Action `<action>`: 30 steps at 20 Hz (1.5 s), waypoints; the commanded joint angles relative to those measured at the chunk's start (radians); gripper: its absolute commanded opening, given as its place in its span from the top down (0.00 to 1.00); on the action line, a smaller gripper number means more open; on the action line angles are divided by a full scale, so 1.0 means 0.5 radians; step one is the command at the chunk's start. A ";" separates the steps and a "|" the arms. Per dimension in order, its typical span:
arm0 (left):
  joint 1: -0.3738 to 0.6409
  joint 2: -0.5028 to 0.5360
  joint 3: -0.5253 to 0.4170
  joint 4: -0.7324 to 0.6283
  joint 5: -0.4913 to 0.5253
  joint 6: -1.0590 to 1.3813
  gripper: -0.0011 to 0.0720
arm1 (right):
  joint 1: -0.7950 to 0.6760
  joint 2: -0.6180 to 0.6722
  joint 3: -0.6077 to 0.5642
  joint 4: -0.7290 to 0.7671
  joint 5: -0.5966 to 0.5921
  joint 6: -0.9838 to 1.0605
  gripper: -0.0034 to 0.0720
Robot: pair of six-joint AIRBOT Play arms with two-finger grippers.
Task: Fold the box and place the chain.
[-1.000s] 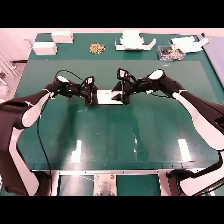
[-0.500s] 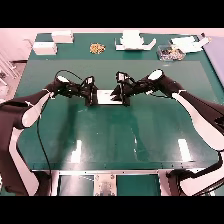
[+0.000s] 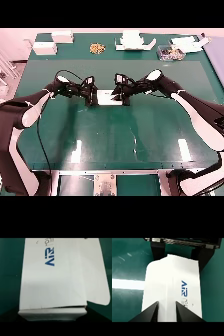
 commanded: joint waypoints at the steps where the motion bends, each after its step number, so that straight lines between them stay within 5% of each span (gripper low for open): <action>1: 0.001 0.000 0.001 0.001 0.001 0.000 0.41 | 0.026 -0.001 0.014 -0.050 -0.059 -0.001 0.58; 10: 0.001 0.000 0.001 0.001 0.001 0.000 0.41 | 0.031 -0.001 0.097 -0.121 -0.068 0.047 0.59; 14: 0.001 0.000 0.001 0.001 0.001 0.000 0.41 | 0.021 0.020 0.096 -0.115 0.208 0.137 0.65; 19: 0.001 0.000 0.001 0.001 0.002 0.000 0.41 | -0.016 0.014 0.091 -0.062 0.201 0.124 0.66; 30: 0.001 0.000 0.001 0.001 0.001 0.001 0.41 | 0.005 -0.046 0.091 -0.086 0.025 0.121 0.45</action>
